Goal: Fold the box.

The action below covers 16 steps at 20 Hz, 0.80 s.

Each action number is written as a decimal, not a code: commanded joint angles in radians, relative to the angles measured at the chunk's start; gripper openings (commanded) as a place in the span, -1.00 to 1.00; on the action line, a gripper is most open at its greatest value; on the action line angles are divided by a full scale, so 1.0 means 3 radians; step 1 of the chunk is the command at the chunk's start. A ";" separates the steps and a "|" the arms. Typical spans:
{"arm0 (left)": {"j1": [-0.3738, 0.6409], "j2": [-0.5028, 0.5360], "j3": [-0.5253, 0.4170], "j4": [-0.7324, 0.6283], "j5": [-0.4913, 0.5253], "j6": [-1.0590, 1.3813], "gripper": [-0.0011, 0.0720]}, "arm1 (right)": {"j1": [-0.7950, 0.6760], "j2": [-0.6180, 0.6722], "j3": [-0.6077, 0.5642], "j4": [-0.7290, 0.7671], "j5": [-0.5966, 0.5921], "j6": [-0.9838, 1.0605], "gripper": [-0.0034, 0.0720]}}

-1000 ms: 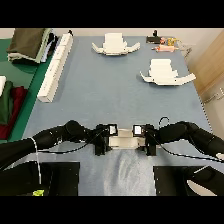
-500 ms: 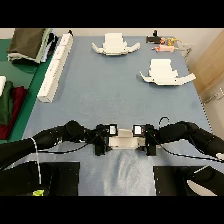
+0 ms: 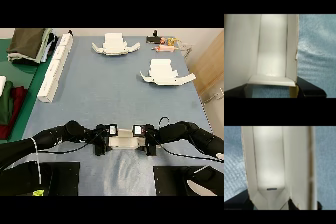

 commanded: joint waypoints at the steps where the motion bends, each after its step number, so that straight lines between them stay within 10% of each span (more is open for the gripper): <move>1: -0.0001 0.0001 0.0000 0.0000 0.0000 0.0001 0.51 | 0.0003 0.0003 -0.0001 0.0001 0.0001 0.0001 0.26; 8: -0.0001 0.0001 0.0000 0.0000 0.0000 0.0001 0.51 | 0.0001 0.0001 -0.0001 -0.0001 0.0004 0.0001 0.26; 11: -0.0001 0.0001 0.0000 0.0000 0.0000 0.0001 0.51 | 0.0003 0.0003 -0.0001 -0.0008 0.0011 0.0008 1.00; 16: -0.0001 0.0001 0.0000 0.0000 0.0000 0.0001 0.51 | 0.0001 0.0041 0.0086 -0.0097 -0.0051 0.0248 1.00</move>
